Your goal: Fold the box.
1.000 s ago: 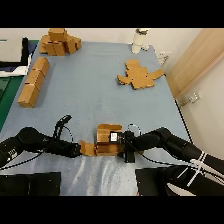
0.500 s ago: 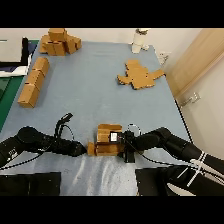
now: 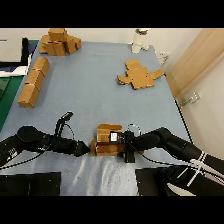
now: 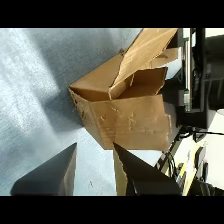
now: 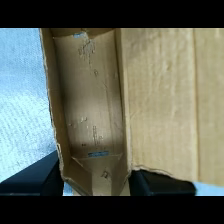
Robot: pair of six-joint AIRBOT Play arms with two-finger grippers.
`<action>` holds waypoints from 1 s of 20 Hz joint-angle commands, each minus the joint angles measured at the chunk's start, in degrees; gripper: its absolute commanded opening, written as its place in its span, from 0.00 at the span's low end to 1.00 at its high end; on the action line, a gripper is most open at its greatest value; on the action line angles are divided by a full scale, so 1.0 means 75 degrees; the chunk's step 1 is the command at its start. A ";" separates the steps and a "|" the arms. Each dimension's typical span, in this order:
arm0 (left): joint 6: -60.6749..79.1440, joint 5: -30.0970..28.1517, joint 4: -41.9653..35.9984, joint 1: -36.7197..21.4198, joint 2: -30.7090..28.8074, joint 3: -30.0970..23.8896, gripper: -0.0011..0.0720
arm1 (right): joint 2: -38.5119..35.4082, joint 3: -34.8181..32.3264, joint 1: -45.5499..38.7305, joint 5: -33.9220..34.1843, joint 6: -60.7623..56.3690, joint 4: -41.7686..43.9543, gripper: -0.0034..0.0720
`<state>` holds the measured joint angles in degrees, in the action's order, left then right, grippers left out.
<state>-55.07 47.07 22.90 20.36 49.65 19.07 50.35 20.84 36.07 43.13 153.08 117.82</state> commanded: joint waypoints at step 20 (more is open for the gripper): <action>0.0866 -0.0478 -0.1329 0.0673 0.0408 0.0114 0.67 | 0.0000 0.0006 0.0000 0.0000 -0.0003 0.0000 0.63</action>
<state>-49.39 46.48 13.26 23.20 52.21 19.42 50.35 20.84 36.07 43.13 153.08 117.82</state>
